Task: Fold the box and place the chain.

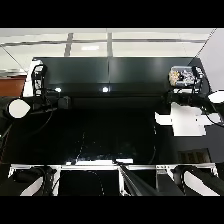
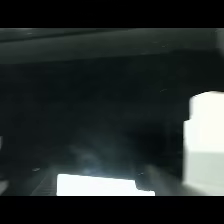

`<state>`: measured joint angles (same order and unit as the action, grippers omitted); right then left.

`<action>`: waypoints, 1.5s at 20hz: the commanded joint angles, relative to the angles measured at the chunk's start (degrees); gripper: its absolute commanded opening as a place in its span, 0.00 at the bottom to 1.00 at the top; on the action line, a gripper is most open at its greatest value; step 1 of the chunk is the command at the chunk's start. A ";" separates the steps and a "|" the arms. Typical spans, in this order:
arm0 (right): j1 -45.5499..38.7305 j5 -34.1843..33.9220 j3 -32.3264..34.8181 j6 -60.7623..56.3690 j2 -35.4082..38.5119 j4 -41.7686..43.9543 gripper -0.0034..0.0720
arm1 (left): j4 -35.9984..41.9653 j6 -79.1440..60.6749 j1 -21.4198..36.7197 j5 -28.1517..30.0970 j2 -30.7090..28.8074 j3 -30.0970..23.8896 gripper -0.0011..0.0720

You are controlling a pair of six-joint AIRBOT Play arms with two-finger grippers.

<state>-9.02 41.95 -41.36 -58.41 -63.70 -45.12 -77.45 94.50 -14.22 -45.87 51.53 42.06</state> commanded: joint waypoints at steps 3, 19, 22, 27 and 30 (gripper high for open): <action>-5.44 9.22 -5.09 -16.20 -0.04 -13.75 1.00 | 3.37 0.07 -0.17 -5.29 0.35 0.00 0.98; -39.08 21.64 -16.70 13.77 -17.33 -23.06 0.69 | 4.96 0.07 -0.17 -6.67 4.28 0.00 0.98; -38.77 18.80 -17.31 15.19 -17.40 -23.15 0.18 | 5.09 0.07 -0.17 -6.69 4.96 0.00 0.98; -37.55 26.60 -18.53 15.23 -14.86 -17.05 0.06 | 5.11 0.09 -0.17 -6.29 4.96 0.00 0.98; -32.98 26.36 -15.10 15.19 -8.96 -9.79 0.06 | 5.75 0.09 -0.17 -5.11 4.98 0.00 0.98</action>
